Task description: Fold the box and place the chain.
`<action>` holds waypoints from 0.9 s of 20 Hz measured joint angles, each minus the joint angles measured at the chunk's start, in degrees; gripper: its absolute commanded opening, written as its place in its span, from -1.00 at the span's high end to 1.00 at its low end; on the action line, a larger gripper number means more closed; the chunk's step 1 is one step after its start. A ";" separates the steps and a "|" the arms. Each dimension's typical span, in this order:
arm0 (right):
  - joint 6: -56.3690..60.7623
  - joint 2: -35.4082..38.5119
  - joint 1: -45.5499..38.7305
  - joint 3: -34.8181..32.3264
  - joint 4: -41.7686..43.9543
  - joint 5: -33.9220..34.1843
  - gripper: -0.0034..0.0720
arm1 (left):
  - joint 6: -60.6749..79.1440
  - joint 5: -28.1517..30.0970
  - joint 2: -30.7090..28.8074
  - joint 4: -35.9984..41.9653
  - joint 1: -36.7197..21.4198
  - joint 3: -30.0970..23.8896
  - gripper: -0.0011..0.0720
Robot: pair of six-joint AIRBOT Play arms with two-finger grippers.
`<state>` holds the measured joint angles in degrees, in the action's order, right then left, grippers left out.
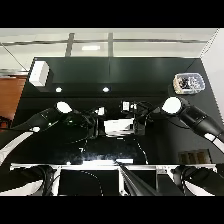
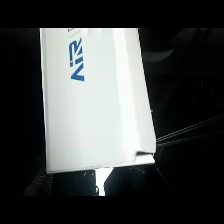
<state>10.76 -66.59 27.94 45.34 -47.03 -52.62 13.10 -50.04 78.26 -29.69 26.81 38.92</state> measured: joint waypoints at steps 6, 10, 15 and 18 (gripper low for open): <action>0.04 0.00 0.00 0.28 0.37 -1.22 0.07 | -0.02 0.07 0.00 -0.02 0.00 0.00 -0.40; 0.13 -0.13 0.07 0.31 0.37 -1.86 0.08 | 0.00 0.07 0.00 -0.02 0.00 0.00 -0.40; 0.39 -1.14 0.04 0.35 0.44 -1.99 0.08 | -0.02 0.07 0.00 -0.04 -0.02 0.00 -0.40; 0.52 -1.46 0.07 0.35 0.33 -1.46 0.38 | -0.07 0.07 0.00 -0.04 0.00 0.00 -0.40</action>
<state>11.29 -68.05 28.01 45.69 -46.70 -54.08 13.04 -49.98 78.26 -29.74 26.81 38.92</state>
